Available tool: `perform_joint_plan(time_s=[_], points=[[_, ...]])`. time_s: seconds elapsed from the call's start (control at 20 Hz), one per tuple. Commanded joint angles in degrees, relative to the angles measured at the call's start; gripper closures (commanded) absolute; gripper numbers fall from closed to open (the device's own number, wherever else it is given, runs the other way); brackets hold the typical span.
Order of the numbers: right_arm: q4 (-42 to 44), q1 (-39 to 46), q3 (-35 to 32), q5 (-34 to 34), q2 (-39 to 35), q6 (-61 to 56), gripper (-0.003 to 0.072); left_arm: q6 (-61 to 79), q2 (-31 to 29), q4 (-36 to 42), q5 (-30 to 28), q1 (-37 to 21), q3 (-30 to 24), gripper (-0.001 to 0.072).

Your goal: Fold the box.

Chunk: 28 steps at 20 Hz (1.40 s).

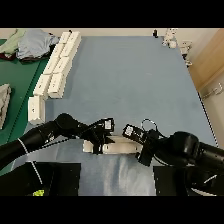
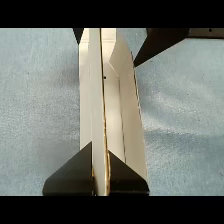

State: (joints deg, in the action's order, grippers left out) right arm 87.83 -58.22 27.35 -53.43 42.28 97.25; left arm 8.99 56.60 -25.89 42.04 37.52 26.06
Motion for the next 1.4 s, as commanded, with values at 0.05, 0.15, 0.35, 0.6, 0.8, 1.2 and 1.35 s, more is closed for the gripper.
perform_joint_plan(time_s=[0.05,0.15,0.35,0.6,0.8,1.2,1.35], points=[[28.2,16.6,-3.4,3.9,-1.1,40.7,-0.0034,0.0,0.0,0.0,0.0,0.0,0.0,0.0697],[32.5,21.2,-4.7,3.9,-1.2,48.8,-0.0034,0.0,0.0,0.0,0.0,0.0,0.0,0.0697],[32.2,24.8,-5.2,3.3,-0.9,50.4,-0.0034,0.0,0.0,0.0,0.0,0.0,0.0,0.0697],[31.5,24.8,-5.3,1.8,-1.0,50.3,-0.0034,0.0,0.0,0.0,0.0,0.0,0.0,0.0697],[33.3,24.8,-5.5,1.9,1.2,59.4,-0.0034,0.0,0.0,0.0,0.0,0.0,0.0,0.0697],[45.6,31.6,-9.6,2.0,3.5,74.6,-0.0017,0.0,0.0,0.0,0.0,0.0,0.0,0.0697],[46.6,31.8,-11.5,3.8,3.5,74.8,-0.0004,0.0,0.0,0.0,0.0,0.0,0.0,0.0697]])
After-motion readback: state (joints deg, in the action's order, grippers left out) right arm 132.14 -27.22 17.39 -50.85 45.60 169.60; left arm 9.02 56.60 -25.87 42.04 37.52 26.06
